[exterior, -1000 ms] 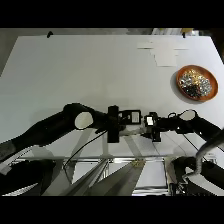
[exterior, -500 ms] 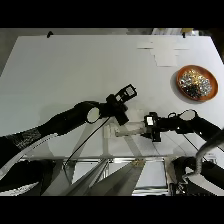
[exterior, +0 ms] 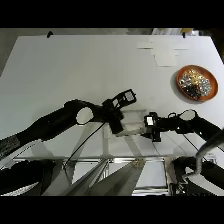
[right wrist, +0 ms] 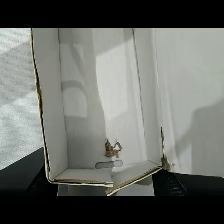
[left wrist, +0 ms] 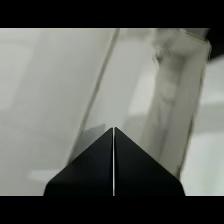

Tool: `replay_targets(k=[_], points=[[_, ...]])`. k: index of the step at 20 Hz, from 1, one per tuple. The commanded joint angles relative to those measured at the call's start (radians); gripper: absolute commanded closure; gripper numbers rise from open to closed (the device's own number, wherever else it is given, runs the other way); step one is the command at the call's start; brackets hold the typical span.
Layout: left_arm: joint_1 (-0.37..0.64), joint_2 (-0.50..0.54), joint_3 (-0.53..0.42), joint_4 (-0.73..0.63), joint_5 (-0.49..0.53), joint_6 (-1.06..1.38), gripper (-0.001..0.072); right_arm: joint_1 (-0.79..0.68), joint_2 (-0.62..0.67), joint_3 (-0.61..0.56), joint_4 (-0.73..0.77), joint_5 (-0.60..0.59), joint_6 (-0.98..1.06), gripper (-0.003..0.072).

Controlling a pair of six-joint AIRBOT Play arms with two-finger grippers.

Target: Fold the box and place the chain.

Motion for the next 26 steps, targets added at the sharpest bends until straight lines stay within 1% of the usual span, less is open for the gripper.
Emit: replay_targets(k=[1, 5, 9, 10, 14, 16, 19, 20, 21, 22, 24, 26], points=[[0.0, 0.002, 0.0, 0.053, -0.23, -0.001, 0.0708, 0.0, 0.0, 0.0, 0.0, 0.0, 0.0, 0.0304], [0.0, -0.03, 0.0, 0.071, -0.276, -0.001, 0.0708, 0.0, 0.0, 0.0, 0.0, 0.0, 0.0, 0.0304], [0.011, -0.027, -0.004, 0.142, -0.369, 0.0, 0.0708, 0.0, 0.0, 0.0, 0.0, 0.0, 0.0, 0.0304], [0.025, -0.026, -0.015, 0.143, -0.371, 0.0, 0.0708, 0.0, 0.0, 0.0, 0.0, 0.0, 0.0, 0.0304], [0.083, -0.022, -0.076, 0.139, -0.336, 0.064, 0.0706, 0.0, 0.0, 0.0, 0.0, 0.0, 0.0, 0.0304], [0.108, -0.021, -0.082, 0.132, -0.316, 0.146, 0.0706, 0.0, 0.0, 0.0, 0.0, 0.0, 0.0, 0.0304], [0.14, -0.022, -0.082, 0.084, -0.233, 0.28, 0.0698, 0.0, 0.0, 0.0, 0.0, 0.0, 0.0, 0.0304], [0.141, -0.022, -0.082, 0.068, -0.201, 0.331, 0.0682, 0.0, 0.0, 0.0, 0.0, 0.0, 0.0, 0.0304], [0.14, -0.022, -0.082, 0.056, -0.182, 0.378, 0.0636, 0.0, 0.0, 0.0, 0.0, 0.0, 0.0, 0.0304], [0.136, -0.022, -0.082, 0.039, -0.167, 0.427, 0.0619, 0.0, 0.0, 0.0, 0.0, 0.0, 0.0, 0.0304], [0.125, -0.023, -0.082, 0.007, -0.155, 0.513, 0.0618, 0.0, 0.0, 0.0, 0.0, 0.0, 0.0, 0.0304], [0.124, -0.03, -0.082, 0.006, -0.157, 0.583, 0.0617, 0.0, 0.0, 0.0, 0.0, 0.0, 0.0, 0.0304]])
